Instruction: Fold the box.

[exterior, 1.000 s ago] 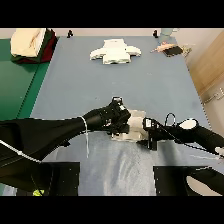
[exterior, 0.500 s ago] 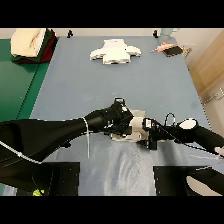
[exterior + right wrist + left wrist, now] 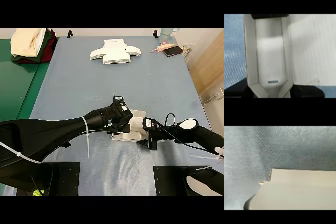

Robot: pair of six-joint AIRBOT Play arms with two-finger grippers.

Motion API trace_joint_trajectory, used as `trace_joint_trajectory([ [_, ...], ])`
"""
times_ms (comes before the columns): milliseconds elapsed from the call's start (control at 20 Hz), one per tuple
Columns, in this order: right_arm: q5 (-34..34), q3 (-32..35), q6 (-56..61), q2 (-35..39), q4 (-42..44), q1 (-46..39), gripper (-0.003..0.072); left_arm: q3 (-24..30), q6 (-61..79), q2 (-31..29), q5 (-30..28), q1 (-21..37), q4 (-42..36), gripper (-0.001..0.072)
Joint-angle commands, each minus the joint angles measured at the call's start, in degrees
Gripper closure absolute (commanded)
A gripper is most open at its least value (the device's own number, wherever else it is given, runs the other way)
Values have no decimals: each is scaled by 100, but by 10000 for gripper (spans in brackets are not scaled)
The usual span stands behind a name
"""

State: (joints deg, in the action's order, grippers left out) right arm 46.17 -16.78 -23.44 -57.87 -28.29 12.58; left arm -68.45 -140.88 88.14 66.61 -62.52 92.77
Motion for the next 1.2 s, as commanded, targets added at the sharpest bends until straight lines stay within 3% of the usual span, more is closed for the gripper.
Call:
trace_joint_trajectory([
  [0,0,-7,-17,2,4,4,170,-4,4,4,-11,-2,103,693],
  [50,0,-4,-17,2,4,4,170,-7,7,2,-7,-2,101,690],
  [100,2,-7,-17,2,4,4,170,-7,15,2,9,-2,92,569],
  [150,0,-4,-17,2,7,4,170,-7,-9,2,55,-2,87,271],
  [200,0,-4,-17,2,4,4,170,-7,-22,2,170,0,81,166],
  [400,0,-7,-17,2,4,4,170,-74,-13,-94,649,2,-42,165],
  [600,0,-4,-17,2,4,4,170,-240,133,-566,872,195,-223,165],
  [800,0,-4,-15,2,4,4,170,-304,673,-1095,933,732,-1091,171],
  [850,0,-4,-17,2,4,4,170,-304,800,-1189,1012,887,-1257,297],
  [900,2,-7,-17,2,4,4,170,-304,1073,-1266,1108,1043,-1314,538],
  [950,0,-4,-17,2,4,4,170,-302,1438,-1307,1161,1180,-1257,690],
  [1150,0,-7,-15,2,4,4,170,-302,1899,-1261,896,1410,-330,692],
])
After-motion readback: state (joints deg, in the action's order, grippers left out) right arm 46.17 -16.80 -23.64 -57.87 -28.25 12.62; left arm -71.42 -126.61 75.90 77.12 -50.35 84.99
